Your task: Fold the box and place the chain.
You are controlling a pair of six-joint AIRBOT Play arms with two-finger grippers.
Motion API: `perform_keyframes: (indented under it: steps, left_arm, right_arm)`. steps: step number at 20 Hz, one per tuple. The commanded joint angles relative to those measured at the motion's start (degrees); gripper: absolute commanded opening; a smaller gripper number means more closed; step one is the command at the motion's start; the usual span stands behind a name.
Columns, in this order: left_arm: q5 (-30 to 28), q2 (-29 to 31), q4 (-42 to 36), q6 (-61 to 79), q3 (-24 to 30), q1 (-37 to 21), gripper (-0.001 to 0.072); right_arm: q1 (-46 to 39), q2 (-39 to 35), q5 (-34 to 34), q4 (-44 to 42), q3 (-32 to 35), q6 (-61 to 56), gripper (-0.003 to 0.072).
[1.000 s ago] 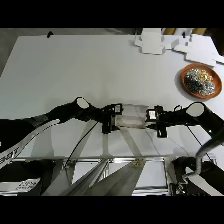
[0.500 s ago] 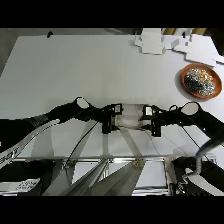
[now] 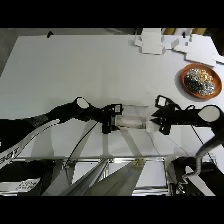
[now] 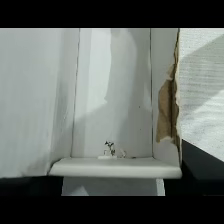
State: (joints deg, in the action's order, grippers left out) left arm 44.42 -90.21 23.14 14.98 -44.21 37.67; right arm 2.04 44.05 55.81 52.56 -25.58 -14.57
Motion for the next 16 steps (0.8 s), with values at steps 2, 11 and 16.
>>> perform_keyframes:
  steps: [2,11,16]
  left_arm:
    - [0.0,0.0,0.0,0.0,0.0,-0.1,0.0211]
    - [0.0,0.0,0.0,0.0,0.0,-0.1,0.0211]
    - [0.0,0.0,0.0,0.0,0.0,-0.1,0.0211]
  right_arm:
    - [-10.5,-6.7,0.5,2.8,0.0,-19.1,0.0009]
    - [-14.8,9.4,5.2,5.3,0.0,-47.1,0.0009]
    - [-14.8,16.2,4.8,-0.3,2.7,-46.4,0.0009]
